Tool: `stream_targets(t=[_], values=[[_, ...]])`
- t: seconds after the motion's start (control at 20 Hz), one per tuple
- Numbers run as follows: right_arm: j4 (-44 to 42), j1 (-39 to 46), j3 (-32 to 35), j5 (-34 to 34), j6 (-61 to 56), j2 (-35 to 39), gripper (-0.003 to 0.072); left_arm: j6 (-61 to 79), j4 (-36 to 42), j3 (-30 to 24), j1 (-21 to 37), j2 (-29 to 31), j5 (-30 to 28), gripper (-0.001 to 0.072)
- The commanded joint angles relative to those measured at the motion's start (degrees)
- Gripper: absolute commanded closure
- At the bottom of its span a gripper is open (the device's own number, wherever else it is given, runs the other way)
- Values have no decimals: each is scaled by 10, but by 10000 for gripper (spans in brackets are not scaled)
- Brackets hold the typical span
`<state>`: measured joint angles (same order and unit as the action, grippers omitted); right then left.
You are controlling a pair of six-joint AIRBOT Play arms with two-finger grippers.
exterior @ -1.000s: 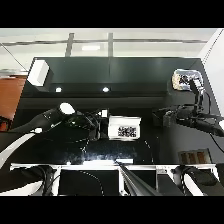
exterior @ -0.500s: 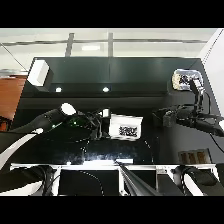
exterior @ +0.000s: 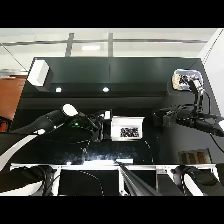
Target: Fold the box and place the chain.
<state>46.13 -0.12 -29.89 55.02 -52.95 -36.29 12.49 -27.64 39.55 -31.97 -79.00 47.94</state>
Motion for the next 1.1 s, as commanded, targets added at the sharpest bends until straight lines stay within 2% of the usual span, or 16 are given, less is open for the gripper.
stream_targets(t=[0.0,0.4,0.7,0.75,0.8,0.85,0.9,1.0,1.05], values=[[0,0,0,0,0,0,173,-2,1,1,-1,0,-4,7],[5,0,0,0,0,0,174,-19,1,2,-27,0,-44,7],[11,0,0,0,0,0,174,-25,1,3,-28,0,-42,13],[11,0,0,0,0,0,174,-25,1,3,-29,-1,-43,36],[11,0,0,0,0,0,174,-25,1,3,-30,-1,-44,111],[11,0,0,0,0,0,173,-25,1,3,-31,-2,-44,250],[11,0,0,0,0,0,173,-25,1,3,-31,-2,-44,344],[10,0,0,1,-4,0,170,-25,1,3,-31,-2,-44,382],[5,0,0,-1,-27,-1,36,-25,1,3,-31,-2,-44,382]])
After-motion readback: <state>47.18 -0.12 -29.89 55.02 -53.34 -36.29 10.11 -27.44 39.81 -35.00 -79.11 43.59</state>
